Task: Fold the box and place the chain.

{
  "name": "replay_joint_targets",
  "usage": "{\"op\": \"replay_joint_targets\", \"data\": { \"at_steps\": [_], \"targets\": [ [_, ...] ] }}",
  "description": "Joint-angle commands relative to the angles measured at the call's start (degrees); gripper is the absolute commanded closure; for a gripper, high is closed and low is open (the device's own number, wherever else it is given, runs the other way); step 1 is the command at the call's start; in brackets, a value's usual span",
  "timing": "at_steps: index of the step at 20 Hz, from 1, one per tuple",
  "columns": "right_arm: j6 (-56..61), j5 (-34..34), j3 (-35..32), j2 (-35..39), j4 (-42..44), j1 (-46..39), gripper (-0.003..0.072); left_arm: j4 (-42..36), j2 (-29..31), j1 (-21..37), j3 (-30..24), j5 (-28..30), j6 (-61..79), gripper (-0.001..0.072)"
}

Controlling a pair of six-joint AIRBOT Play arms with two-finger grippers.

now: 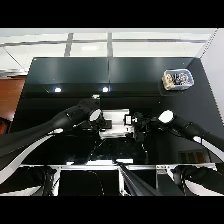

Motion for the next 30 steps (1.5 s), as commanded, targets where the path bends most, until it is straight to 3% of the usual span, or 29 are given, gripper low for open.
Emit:
{"op": "replay_joint_targets", "data": {
  "at_steps": [1,5,8,12,14,15,18,19,20,30],
  "targets": [
    [0.0,0.0,0.0,0.0,0.0,0.0,0.058,0.1,-2.0,-0.8,1.8,-0.3,-0.6,0.0383],
    [0.0,0.0,0.0,0.0,0.0,0.0,0.058,0.4,-2.3,-1.0,1.9,-0.2,-0.9,0.0488],
    [0.0,0.0,0.0,0.0,0.0,0.0,0.058,-0.1,-2.3,-1.1,1.9,0.2,-0.8,0.0683],
    [0.0,0.0,0.0,0.0,0.0,0.0,0.058,-0.5,-2.3,-1.1,1.9,0.1,-0.8,0.0676],
    [0.0,0.0,0.0,0.0,0.0,0.0,0.058,-0.5,-2.0,-1.0,2.0,0.0,-0.9,0.0384],
    [0.0,0.0,0.0,0.0,0.0,0.0,0.058,-0.4,-1.8,-1.0,2.1,-0.1,-0.8,0.0348],
    [0.0,0.0,0.0,0.0,0.0,0.0,0.058,-0.3,-1.6,-1.0,2.6,-0.2,-0.8,0.0356],
    [0.0,0.0,0.0,0.0,0.0,0.0,0.058,-0.3,-1.7,-1.0,2.6,-0.3,-0.9,0.0449],
    [0.0,0.0,0.0,0.0,0.0,0.0,0.058,-0.3,-1.7,-1.1,2.6,-0.5,-0.9,0.0689],
    [0.0,0.0,0.0,0.0,0.0,0.0,0.058,-0.5,-1.7,-1.1,2.6,-1.5,-0.8,0.0682]
  ]
}}
